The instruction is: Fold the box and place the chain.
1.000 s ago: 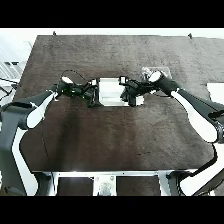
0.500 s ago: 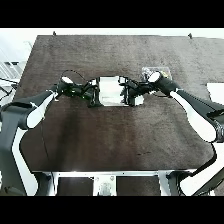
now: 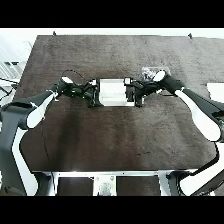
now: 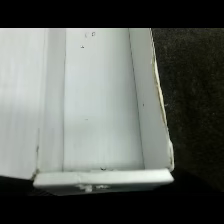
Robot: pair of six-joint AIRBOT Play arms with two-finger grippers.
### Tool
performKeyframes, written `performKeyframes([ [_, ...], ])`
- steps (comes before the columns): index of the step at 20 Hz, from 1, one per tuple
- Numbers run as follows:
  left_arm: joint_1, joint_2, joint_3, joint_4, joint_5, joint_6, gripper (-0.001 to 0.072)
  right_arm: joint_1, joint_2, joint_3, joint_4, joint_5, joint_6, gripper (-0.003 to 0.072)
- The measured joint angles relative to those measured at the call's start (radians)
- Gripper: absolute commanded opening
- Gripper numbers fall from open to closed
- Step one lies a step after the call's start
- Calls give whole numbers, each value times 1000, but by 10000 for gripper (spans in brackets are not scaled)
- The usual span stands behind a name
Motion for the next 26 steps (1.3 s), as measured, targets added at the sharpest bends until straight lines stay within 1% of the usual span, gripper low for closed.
performKeyframes([
  [5, 0, 0, 0, 0, 0, 0, 276, -86, 63, 0, 11, 63, 145, 17],
  [9, 0, 0, 0, 0, 0, 0, 277, -184, 124, 0, 106, 78, 304, 17],
  [12, 0, 0, 0, 0, 0, 0, 277, -277, 150, -3, 170, 83, 460, 17],
  [15, 0, 0, 0, 0, 0, 0, 277, -360, 159, -33, 203, 82, 625, 16],
  [17, 0, 0, 0, 0, 0, 0, 277, -396, 161, -76, 212, 76, 711, 16],
  [22, 0, 0, 0, 0, 0, 0, 277, -407, 143, -190, 233, -13, 834, 15],
  [26, 0, 0, 0, 0, 0, 0, 277, -354, 88, -221, 271, -48, 883, 16],
])
